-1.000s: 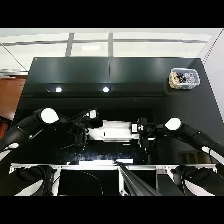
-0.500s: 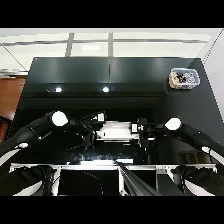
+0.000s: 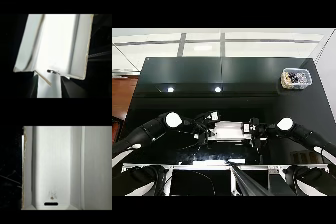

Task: Fold the box and place the chain.

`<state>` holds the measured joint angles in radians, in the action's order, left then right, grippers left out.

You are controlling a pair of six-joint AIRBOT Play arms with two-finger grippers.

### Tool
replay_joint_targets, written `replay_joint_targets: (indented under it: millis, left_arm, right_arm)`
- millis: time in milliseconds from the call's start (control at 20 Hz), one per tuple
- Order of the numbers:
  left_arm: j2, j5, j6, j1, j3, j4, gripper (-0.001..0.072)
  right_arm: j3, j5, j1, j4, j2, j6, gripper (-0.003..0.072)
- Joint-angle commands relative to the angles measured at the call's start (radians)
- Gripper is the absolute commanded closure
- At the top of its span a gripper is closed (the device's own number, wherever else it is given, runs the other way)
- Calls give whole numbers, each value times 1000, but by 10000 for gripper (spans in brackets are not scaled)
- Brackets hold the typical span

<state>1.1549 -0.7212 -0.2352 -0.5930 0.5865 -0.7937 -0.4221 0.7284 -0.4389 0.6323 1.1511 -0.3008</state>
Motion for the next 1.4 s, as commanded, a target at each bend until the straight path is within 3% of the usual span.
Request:
replay_joint_targets:
  millis: [0,100,750,800,900,950,1000,1050,1100,1150,1200,1250,1350]
  left_arm:
    - [0,4,0,-15,-1,36,385]
    - [2,7,0,-18,-1,76,491]
    - [63,7,0,-25,-1,177,489]
    - [63,8,0,-25,-1,177,466]
    - [63,7,0,-25,-1,177,272]
    - [63,4,0,-25,-1,175,291]
    - [63,2,1,-25,-1,173,442]
    - [63,3,1,-25,-1,175,406]
    - [63,3,0,-25,-1,174,275]
    - [63,3,0,-25,0,174,211]
    - [62,2,0,-25,1,170,273]
    - [58,-13,0,-25,5,150,517]
    - [29,-29,-45,-20,11,80,652]
  right_arm:
    - [0,0,1,0,0,0,455]
    - [0,-1,0,0,0,0,455]
    - [0,-4,1,-3,0,1,455]
    - [0,-5,1,-3,0,1,455]
    - [0,-4,1,-3,0,1,455]
    - [0,-5,1,-3,0,1,455]
    - [0,-5,1,-3,0,1,455]
    - [0,-5,0,-3,0,1,455]
    - [0,-5,1,-3,0,1,455]
    - [0,-5,1,-3,0,1,455]
    - [0,-5,1,-3,0,1,455]
    - [0,-5,1,-3,0,2,455]
    - [0,-5,1,-4,0,2,455]
